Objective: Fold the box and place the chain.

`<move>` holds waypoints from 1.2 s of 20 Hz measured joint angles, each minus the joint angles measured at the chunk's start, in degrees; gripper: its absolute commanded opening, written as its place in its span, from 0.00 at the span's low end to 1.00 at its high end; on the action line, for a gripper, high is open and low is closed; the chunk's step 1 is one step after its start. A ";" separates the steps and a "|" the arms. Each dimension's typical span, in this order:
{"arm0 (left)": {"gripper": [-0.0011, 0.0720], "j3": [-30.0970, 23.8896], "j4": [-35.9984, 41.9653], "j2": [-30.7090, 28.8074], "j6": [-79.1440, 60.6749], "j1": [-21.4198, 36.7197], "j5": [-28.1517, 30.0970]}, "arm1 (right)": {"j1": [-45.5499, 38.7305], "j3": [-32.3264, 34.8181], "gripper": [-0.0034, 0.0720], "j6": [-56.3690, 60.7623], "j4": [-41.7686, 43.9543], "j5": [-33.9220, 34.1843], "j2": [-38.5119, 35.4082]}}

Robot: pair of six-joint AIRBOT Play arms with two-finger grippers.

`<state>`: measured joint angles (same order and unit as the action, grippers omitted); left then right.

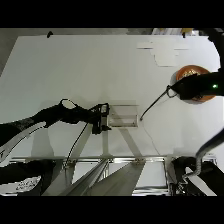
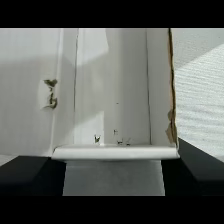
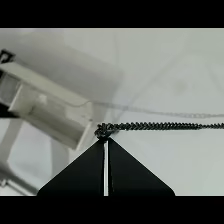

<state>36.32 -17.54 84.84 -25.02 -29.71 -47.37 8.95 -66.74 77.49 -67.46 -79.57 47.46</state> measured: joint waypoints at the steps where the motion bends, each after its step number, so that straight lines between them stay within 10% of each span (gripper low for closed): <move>1: 0.32 0.00 0.00 0.00 0.00 0.00 0.00 | 2.34 -0.02 0.06 0.15 0.13 -0.09 -0.20; 24: 0.32 0.00 0.00 0.00 0.00 0.00 0.00 | 22.38 0.00 0.06 3.65 3.26 11.54 -4.52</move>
<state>36.32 -17.54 84.84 -25.02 -29.71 -47.37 31.33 -66.74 81.14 -64.20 -68.03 42.94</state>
